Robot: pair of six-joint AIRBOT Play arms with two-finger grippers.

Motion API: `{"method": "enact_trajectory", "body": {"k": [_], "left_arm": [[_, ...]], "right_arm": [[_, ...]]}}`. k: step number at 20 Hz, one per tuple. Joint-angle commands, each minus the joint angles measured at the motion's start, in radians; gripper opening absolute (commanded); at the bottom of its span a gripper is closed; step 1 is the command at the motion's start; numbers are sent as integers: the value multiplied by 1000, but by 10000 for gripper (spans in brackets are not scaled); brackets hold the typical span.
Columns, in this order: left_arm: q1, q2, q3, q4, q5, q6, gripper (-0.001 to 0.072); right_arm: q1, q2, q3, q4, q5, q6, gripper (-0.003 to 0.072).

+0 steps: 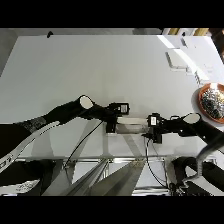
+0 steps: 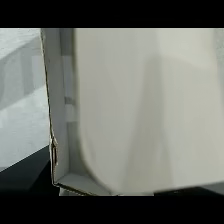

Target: Fold the box and place the chain.

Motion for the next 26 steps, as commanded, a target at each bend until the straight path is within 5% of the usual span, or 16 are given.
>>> {"method": "enact_trajectory", "body": {"k": [1, 26], "left_arm": [[0, 0, 0, 0, 1, 0, 9], [-2, 1, 0, -14, 8, 0, 9]], "right_arm": [[0, 2, -1, -18, -11, 2, 468], [0, 2, -1, -14, -10, 2, 468]]}}
